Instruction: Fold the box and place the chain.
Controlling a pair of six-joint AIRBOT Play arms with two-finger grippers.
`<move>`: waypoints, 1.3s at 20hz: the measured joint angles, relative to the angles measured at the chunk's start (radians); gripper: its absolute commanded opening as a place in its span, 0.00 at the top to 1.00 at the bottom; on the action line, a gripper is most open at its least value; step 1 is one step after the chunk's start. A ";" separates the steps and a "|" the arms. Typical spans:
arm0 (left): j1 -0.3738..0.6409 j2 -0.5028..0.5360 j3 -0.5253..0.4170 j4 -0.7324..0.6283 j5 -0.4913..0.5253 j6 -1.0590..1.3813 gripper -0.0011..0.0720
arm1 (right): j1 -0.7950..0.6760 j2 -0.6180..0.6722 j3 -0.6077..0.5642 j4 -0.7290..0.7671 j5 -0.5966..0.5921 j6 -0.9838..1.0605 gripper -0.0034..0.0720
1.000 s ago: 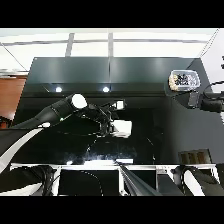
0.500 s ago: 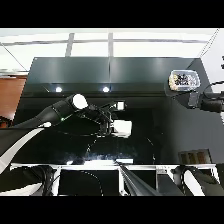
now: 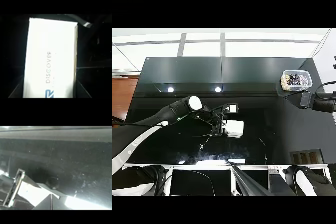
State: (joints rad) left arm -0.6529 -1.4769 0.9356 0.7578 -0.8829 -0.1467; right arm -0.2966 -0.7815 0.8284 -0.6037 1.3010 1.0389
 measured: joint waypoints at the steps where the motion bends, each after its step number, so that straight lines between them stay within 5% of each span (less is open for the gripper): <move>1: -0.005 -0.007 0.000 0.008 0.008 0.000 0.01 | 0.000 0.000 0.000 0.000 0.000 0.000 0.94; 3: -0.018 -0.018 0.000 0.036 0.025 0.000 0.04 | 0.000 0.000 0.000 0.000 0.000 0.000 0.94; 4: -0.023 -0.021 0.000 0.046 0.031 0.000 0.19 | 0.000 0.000 0.000 0.000 0.000 0.000 0.94; 5: -0.025 -0.024 0.000 0.053 0.038 0.000 0.54 | 0.000 0.000 0.000 0.000 0.000 0.000 0.94; 6: -0.026 -0.024 0.000 0.057 0.039 0.000 0.67 | 0.000 0.000 0.000 0.000 0.000 0.000 0.94; 13: 0.063 0.046 0.001 0.105 0.075 -0.114 0.66 | 0.000 0.000 0.000 0.001 0.000 0.000 0.94; 20: 0.507 0.082 0.100 0.230 0.114 -0.447 0.55 | 0.000 0.000 0.000 0.003 0.000 0.001 0.94; 26: 0.877 -0.076 0.360 0.277 0.160 -0.670 0.55 | 0.000 0.000 0.000 0.005 0.000 0.017 0.94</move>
State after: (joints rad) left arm 0.2241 -1.5532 1.2957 1.0348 -0.7231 -0.8165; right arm -0.2966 -0.7815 0.8284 -0.5991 1.3014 1.0561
